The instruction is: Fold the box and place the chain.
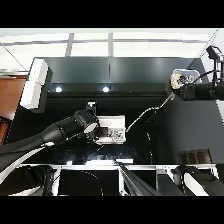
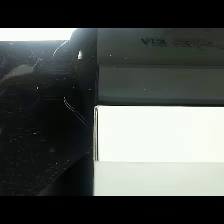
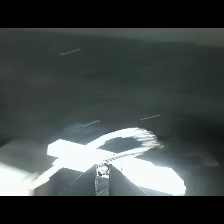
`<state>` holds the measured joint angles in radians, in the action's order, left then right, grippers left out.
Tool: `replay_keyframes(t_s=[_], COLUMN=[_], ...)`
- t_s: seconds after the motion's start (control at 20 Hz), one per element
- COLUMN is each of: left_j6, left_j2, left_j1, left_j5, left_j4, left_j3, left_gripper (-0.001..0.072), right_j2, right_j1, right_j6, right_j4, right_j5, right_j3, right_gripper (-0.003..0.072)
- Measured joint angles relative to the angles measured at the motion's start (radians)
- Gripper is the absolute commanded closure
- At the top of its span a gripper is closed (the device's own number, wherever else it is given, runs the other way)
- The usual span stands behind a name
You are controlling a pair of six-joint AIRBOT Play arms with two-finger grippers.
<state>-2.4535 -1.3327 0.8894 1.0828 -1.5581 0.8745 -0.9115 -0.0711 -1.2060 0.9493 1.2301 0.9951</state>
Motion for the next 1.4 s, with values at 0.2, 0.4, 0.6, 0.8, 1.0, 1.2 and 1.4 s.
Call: replay_keyframes(t_s=[0.2,0.4,0.6,0.8,1.0,1.2,1.4], left_j6=[0.000,0.000,0.000,0.000,0.000,0.000,0.000], left_j2=[0.000,0.000,0.000,0.000,0.000,0.000,0.000], left_j1=[0.000,0.000,0.000,0.000,0.000,0.000,0.000], left_j5=[0.000,0.000,0.000,0.000,0.000,0.000,0.000], left_j4=[0.000,0.000,0.000,0.000,0.000,0.000,0.000], left_j3=[0.000,0.000,0.000,0.000,0.000,0.000,0.000], left_gripper=[0.0680,0.0681,0.0680,0.0680,0.0681,0.0681,0.0681], right_j2=[0.024,0.019,-0.021,-0.090,-0.127,-0.135,-0.122], right_j1=[0.171,0.402,0.581,0.677,0.687,0.620,0.462], right_j6=[0.020,0.002,-0.023,-0.033,-0.036,-0.022,0.071], right_j4=[-0.129,-0.174,-0.190,-0.195,-0.190,-0.183,-0.122], right_j5=[0.072,-0.005,-0.115,-0.194,-0.214,-0.152,-0.096], right_j3=[-0.019,-0.065,-0.103,-0.114,-0.117,-0.117,-0.122], right_gripper=[0.0670,0.0671,0.0670,0.0669,0.0425,0.0086,0.0086])
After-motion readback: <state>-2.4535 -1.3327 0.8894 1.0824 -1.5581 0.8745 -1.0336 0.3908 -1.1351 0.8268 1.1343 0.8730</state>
